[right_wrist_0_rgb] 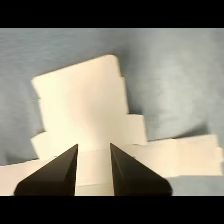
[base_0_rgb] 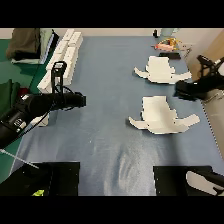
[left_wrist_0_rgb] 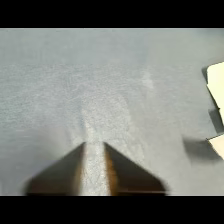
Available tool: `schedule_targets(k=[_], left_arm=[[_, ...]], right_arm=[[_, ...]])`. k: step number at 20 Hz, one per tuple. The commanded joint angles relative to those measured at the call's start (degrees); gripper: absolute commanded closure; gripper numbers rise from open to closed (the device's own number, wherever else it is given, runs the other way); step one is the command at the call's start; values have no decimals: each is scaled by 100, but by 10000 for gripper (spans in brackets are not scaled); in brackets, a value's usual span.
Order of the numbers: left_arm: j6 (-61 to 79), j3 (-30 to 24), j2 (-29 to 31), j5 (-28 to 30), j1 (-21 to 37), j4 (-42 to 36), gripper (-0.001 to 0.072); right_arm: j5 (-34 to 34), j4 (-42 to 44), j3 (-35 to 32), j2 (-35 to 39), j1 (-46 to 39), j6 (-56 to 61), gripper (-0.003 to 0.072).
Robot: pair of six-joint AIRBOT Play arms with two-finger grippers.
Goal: Fold the box.
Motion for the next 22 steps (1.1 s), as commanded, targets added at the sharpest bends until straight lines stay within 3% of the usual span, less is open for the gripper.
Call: schedule_targets(k=[1, 2, 12, 16, 22], left_arm=[[-61, 2, -4, -85, -2, -170, 227], [-68, 2, -4, -101, -2, -179, 227], [-85, 2, -4, -737, -2, -275, 226], [-192, 2, -7, -741, -2, -278, 226], [-234, 2, -4, -745, -2, -278, 226]], right_arm=[[824, -522, 258, -656, -931, -754, 338], [861, -525, 282, -870, -1034, -957, 292], [1488, -1202, 868, -1744, -1329, -1674, 293], [1574, -1110, 874, -2098, -1626, -1823, 292], [2262, -638, 872, -2496, -1735, -2284, 317]])
